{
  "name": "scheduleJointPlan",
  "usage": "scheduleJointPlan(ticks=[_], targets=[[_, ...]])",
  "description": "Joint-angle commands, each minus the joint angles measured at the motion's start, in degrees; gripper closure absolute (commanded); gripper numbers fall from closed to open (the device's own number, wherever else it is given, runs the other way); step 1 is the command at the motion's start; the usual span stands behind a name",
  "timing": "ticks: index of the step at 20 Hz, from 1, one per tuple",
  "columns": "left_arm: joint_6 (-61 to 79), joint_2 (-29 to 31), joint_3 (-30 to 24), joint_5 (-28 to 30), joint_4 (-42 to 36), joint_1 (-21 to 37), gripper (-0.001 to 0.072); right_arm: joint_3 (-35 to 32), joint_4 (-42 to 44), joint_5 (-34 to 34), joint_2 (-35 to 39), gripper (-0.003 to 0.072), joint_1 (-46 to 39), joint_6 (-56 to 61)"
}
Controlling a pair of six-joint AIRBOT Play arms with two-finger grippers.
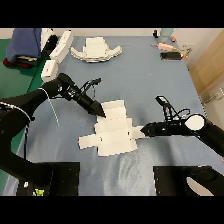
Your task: Fold the box.
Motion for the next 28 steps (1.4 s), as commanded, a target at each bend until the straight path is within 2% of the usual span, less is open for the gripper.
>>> scheduleJointPlan(ticks=[1,11,12,13,14,16,17,19,20,22,25,26,27,28], targets=[[1.46,-0.04,0.11,-1.33,0.74,0.0,0.0422,0.0,-0.02,0.02,0.04,0.0686,0.02,-0.07],[1.49,-0.98,0.07,0.61,0.9,-1.73,0.0431,0.0,0.0,-0.02,0.04,0.0686,0.02,-0.04],[1.77,-0.98,0.07,1.22,0.9,-1.66,0.0612,0.0,0.0,-0.02,0.04,0.0686,0.02,-0.04],[2.82,-0.98,0.07,1.36,0.87,-1.66,0.0668,0.0,0.0,-0.02,0.04,0.0686,0.02,-0.04],[2.99,-0.98,0.07,1.46,0.87,-1.68,0.0693,0.0,0.0,-0.02,0.04,0.0686,0.02,-0.04],[2.97,-0.98,0.07,1.64,0.66,-1.7,0.0693,0.0,-0.02,0.0,0.04,0.0684,0.02,-0.07],[2.95,-0.98,0.07,1.6,0.68,-1.7,0.0693,0.0,0.0,-0.04,0.04,0.0621,0.02,-0.04],[2.93,-0.98,0.09,1.62,0.48,-1.73,0.0693,0.0,-0.2,-0.09,0.04,0.0431,-0.07,-0.02],[2.8,-0.98,0.09,1.6,0.31,-1.73,0.0694,0.02,-1.16,-0.39,0.04,0.0392,-0.11,0.02],[2.32,-0.94,0.28,1.29,-0.22,-1.77,0.0694,0.96,-6.08,-0.81,0.07,0.0372,-0.15,3.65],[7.23,-0.15,1.55,1.11,-0.15,-2.54,0.0699,6.62,-15.89,0.13,0.07,0.0372,-0.15,11.41],[9.84,1.14,1.49,2.49,0.39,-3.23,0.07,9.14,-17.92,0.5,0.07,0.0371,-0.15,13.16],[11.47,3.04,1.49,4.83,2.19,-4.48,0.07,12.07,-19.43,1.38,0.07,0.0333,-0.15,14.91],[13.11,5.29,1.25,7.43,4.24,-6.14,0.07,14.8,-20.37,2.05,0.07,0.0155,-0.15,17.25]])
